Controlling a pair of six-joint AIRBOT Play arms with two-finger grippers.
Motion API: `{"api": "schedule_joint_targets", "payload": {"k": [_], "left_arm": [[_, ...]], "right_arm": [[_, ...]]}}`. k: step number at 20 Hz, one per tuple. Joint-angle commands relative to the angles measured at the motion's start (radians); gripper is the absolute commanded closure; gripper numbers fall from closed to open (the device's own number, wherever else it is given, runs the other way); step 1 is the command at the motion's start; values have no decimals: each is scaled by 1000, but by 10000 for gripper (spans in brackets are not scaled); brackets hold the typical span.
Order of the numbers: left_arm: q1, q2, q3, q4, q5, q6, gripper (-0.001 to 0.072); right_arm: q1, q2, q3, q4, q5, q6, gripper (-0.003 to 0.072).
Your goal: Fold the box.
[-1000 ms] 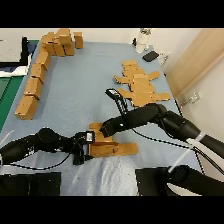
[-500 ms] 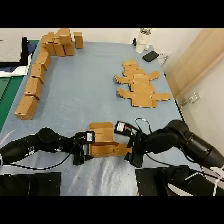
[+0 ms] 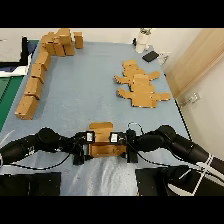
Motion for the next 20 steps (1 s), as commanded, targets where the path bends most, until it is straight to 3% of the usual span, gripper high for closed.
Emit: {"api": "schedule_joint_targets", "payload": {"k": [1,3,5,13,15,18,19,20], "left_arm": [[0,0,0,0,0,0,187],[0,0,0,0,0,0,187],[0,0,0,0,0,0,186],[0,0,0,0,0,0,187],[0,0,0,0,0,0,186],[0,0,0,0,0,0,187],[0,0,0,0,0,0,187],[0,0,0,0,0,0,186]], "right_arm": [[1,-8,-3,39,47,-68,194],[1,4,-4,39,58,-69,411],[1,2,-5,47,80,-92,478],[2,-5,-5,226,82,-204,468],[15,-26,-5,241,85,-216,533],[46,-52,-5,241,120,-216,521],[56,-58,-5,241,134,-216,471],[63,-66,-5,246,141,-216,255]]}}
